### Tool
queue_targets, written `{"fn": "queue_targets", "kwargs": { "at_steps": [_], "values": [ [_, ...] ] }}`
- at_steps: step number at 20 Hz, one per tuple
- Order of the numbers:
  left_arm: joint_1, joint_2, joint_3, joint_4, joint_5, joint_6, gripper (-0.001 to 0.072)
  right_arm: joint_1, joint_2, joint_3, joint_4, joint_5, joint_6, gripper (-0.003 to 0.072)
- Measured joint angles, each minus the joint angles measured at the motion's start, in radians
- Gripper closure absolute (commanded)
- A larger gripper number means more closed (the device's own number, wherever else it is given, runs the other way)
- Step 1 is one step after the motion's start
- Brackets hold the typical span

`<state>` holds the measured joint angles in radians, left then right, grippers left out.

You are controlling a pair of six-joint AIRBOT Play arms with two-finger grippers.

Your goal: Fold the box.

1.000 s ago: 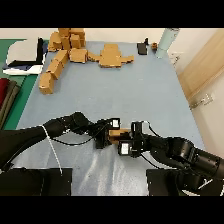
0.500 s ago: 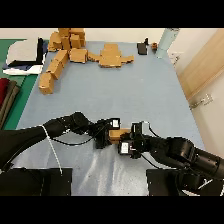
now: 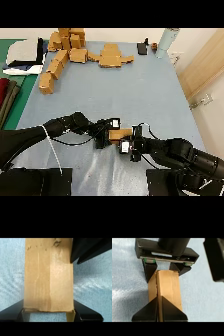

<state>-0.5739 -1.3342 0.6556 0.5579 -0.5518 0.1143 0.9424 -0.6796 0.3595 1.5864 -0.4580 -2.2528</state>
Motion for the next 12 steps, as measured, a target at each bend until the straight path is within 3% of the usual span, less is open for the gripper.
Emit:
{"fn": "queue_targets", "kwargs": {
  "at_steps": [12],
  "values": [
    [0.0, 0.0, 0.0, 0.0, 0.0, 0.0, 0.0246, 0.0, -0.004, -0.002, 0.011, 0.001, 0.0, 0.061]
  ]
}}
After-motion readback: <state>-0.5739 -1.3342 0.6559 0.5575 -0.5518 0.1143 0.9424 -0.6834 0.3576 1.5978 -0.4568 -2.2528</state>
